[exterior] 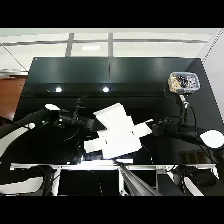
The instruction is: Fold the box and place the chain.
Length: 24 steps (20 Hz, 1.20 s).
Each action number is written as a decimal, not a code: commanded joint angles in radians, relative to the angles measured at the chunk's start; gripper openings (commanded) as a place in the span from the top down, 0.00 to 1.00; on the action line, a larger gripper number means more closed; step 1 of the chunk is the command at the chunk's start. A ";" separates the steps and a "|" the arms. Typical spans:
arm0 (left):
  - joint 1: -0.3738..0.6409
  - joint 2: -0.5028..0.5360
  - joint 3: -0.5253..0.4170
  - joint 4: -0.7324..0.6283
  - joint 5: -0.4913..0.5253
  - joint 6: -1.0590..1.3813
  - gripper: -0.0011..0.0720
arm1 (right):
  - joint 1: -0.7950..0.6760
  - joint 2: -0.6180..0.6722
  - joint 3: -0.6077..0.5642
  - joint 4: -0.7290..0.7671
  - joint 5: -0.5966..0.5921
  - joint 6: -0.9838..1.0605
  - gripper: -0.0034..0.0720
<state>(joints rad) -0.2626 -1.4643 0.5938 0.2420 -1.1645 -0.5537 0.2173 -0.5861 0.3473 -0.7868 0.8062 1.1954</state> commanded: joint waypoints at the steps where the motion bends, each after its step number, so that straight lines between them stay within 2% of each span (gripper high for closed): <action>1: -0.036 -0.031 0.000 -0.058 -0.052 0.162 0.03 | 0.001 0.000 -0.001 0.000 0.002 0.001 0.92; 6: -0.035 -0.036 0.002 -0.087 -0.071 0.219 0.03 | 0.001 0.000 -0.001 -0.006 0.010 0.000 0.92; 10: -0.051 -0.043 0.007 -0.046 -0.098 0.237 0.04 | 0.001 0.000 -0.001 -0.019 0.011 0.001 0.92; 12: -0.048 -0.043 0.016 -0.023 -0.101 0.237 0.18 | 0.001 0.000 -0.001 -0.019 0.013 0.001 0.92; 15: -0.051 -0.043 0.049 0.013 -0.100 0.228 0.23 | 0.001 0.000 -0.001 -0.019 0.021 0.000 0.92; 19: -0.051 -0.043 0.074 0.063 -0.104 0.182 0.64 | 0.001 0.000 -0.001 -0.020 0.021 0.000 0.92; 24: -0.051 -0.043 0.074 0.130 -0.104 0.129 0.66 | 0.001 0.000 -0.001 -0.035 0.020 0.001 0.92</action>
